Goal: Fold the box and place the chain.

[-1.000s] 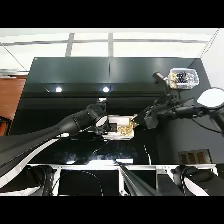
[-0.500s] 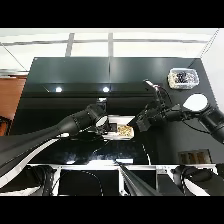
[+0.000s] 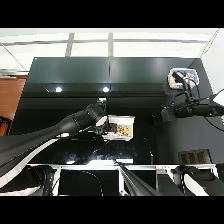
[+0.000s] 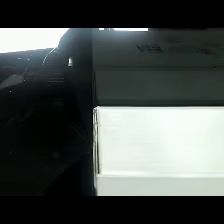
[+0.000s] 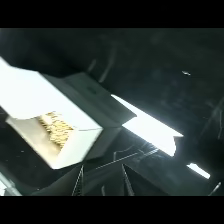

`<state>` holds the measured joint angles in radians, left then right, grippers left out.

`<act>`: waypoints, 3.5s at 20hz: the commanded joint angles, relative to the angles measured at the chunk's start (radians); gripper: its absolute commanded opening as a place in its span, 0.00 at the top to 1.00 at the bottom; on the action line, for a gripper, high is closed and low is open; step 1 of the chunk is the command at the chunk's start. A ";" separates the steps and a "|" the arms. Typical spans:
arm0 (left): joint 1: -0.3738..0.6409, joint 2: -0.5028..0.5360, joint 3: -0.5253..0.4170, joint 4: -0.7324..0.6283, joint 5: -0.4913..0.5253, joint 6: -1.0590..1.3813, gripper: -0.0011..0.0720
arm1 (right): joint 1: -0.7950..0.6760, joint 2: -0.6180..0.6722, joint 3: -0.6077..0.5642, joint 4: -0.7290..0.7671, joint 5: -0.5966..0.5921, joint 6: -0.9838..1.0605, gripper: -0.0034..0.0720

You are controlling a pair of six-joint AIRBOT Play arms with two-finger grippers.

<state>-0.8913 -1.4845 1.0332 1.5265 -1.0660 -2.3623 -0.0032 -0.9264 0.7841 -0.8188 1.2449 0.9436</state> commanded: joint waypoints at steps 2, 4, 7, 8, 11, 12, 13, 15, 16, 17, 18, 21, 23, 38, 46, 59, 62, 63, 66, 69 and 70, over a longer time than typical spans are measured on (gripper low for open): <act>0.002 0.000 0.018 -0.020 -0.018 0.009 0.90 | -0.019 0.012 0.002 -0.002 0.000 0.001 0.55; 0.002 0.000 0.036 -0.021 -0.021 -0.005 0.43 | -0.005 0.012 0.002 -0.002 0.000 -0.001 0.55; 0.002 0.006 0.082 -0.003 -0.072 -0.005 0.29 | -0.002 0.011 0.002 -0.002 0.000 -0.001 0.54; 0.002 0.020 0.097 0.020 -0.095 -0.001 0.26 | -0.002 0.012 0.002 -0.002 0.000 -0.001 0.54; 0.001 0.105 0.102 0.095 -0.144 0.023 0.26 | -0.002 0.012 0.002 -0.004 0.000 -0.001 0.54; 0.001 0.141 0.099 0.112 -0.169 0.055 0.26 | -0.002 0.011 0.002 -0.005 0.000 -0.001 0.54; 0.001 0.178 0.090 0.128 -0.192 0.079 0.26 | -0.003 0.011 0.002 -0.005 0.000 -0.001 0.54; 0.003 0.270 0.041 0.190 -0.237 0.109 0.26 | -0.003 0.011 0.002 -0.005 0.001 0.000 0.54; 0.014 0.316 0.003 0.229 -0.257 0.114 0.26 | -0.003 0.011 0.002 -0.005 0.001 0.000 0.54; 0.043 0.366 -0.050 0.247 -0.273 0.115 0.26 | -0.003 0.011 0.001 -0.005 0.000 0.000 0.54; 0.089 0.414 -0.108 0.245 -0.274 0.115 0.26 | -0.003 0.011 0.001 -0.005 0.000 0.000 0.54; 0.298 0.550 -0.301 0.135 -0.129 0.147 0.26 | -0.003 0.011 0.001 -0.005 0.000 0.005 0.54; 0.470 0.608 -0.420 -0.189 0.123 0.412 0.26 | -0.003 0.011 0.001 -0.005 0.000 0.008 0.54; 0.385 0.346 -0.459 -0.881 0.278 2.523 0.01 | -0.002 0.011 0.001 -0.002 -0.017 0.020 0.54; 0.398 0.173 -0.367 -0.903 0.184 2.543 0.01 | -0.002 0.011 0.001 -0.002 -0.011 0.020 0.54; 0.355 0.154 -0.366 -0.917 0.293 2.557 0.01 | -0.002 0.011 0.001 -0.002 -0.011 0.020 0.54; 0.355 0.153 -0.366 -0.918 0.307 2.557 0.01 | -0.002 0.011 0.001 -0.001 -0.011 0.021 0.54; 0.352 0.153 -0.366 -0.918 0.302 2.557 0.01 | -0.002 0.011 0.001 -0.002 -0.011 0.021 0.54; 0.323 0.149 -0.366 -0.940 0.304 2.605 0.01 | -0.002 0.011 0.001 -0.002 -0.012 0.022 0.54; 0.301 0.147 -0.366 -0.962 0.315 2.625 0.01 | -0.002 0.011 0.001 -0.001 -0.011 0.022 0.54; 0.301 0.147 -0.367 -0.961 0.315 2.624 0.02 | -0.002 0.011 0.001 -0.002 -0.011 0.022 0.54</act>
<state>-0.5770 -1.3361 0.6659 0.5797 -0.7586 0.2424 -0.0063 -0.9150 0.7849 -0.8207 1.2331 0.9657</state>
